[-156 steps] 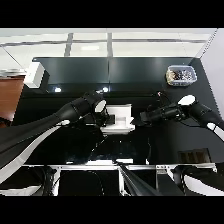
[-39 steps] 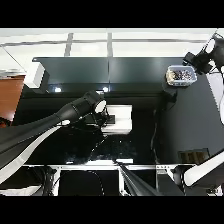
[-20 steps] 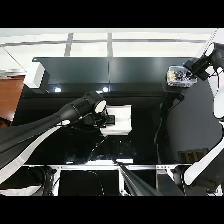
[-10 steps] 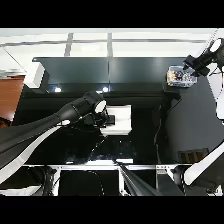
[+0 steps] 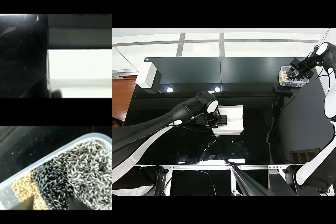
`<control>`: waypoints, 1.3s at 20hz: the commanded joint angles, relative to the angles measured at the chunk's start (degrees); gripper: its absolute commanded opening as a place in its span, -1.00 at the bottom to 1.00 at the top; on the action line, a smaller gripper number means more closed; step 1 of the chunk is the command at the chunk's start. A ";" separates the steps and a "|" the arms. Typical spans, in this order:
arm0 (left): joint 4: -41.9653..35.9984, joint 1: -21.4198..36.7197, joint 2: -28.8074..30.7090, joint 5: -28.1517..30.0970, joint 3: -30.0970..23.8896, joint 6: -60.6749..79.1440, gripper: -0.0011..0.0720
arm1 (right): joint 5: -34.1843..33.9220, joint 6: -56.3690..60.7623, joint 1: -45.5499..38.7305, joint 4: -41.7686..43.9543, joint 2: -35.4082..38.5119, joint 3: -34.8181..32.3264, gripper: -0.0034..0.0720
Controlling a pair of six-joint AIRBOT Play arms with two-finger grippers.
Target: Fold the box and place the chain.
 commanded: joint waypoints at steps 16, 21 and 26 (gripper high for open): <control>0.02 0.07 -0.76 -0.04 0.04 0.02 -0.89 | 2.75 -20.28 0.94 2.73 41.90 0.07 -0.86; 0.00 0.07 -0.76 -0.09 0.04 0.52 -0.89 | 3.32 -21.16 0.94 13.25 52.50 0.07 -0.86; -0.04 0.07 -0.76 -0.09 0.04 1.51 -0.89 | 2.95 -22.62 0.94 22.91 58.86 0.07 -0.86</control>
